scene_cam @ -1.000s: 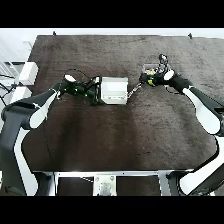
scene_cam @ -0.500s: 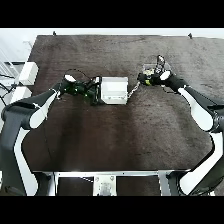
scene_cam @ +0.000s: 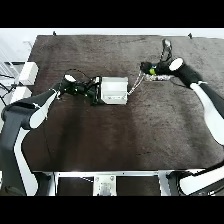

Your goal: Fold the box and place the chain.

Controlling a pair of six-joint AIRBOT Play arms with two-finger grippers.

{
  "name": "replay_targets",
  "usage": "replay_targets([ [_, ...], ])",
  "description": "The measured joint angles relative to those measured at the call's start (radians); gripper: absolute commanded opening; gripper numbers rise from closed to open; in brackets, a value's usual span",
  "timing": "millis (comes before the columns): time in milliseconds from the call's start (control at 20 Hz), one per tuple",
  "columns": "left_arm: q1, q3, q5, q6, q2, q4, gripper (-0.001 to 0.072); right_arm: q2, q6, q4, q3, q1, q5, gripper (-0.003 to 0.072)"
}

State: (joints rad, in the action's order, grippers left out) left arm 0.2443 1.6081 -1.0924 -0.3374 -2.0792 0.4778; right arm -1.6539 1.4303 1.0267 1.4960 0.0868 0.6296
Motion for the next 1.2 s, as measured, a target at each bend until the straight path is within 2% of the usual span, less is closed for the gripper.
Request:
replay_targets([
  [300, 0.0, 0.0, 0.0, 0.0, 0.0, 0.0, 0.0579, 0.245, -0.015, 0.082, 0.0, 0.059, 0.107, 0.0013],
  [550, 0.0, 0.0, 0.0, 0.0, 0.0, 0.0, 0.0579, 0.377, -0.017, 0.139, 0.0, 0.134, 0.148, 0.0013],
  [800, 0.0, 0.0, 0.0, 0.0, 0.0, 0.0, 0.0579, 0.444, -0.018, 0.169, 0.0, 0.222, 0.182, 0.0013],
  [1200, 0.0, 0.0, 0.0, 0.0, 0.0, 0.0, 0.0579, 0.461, 0.023, 0.2, -0.037, 0.335, 0.202, 0.0013],
])
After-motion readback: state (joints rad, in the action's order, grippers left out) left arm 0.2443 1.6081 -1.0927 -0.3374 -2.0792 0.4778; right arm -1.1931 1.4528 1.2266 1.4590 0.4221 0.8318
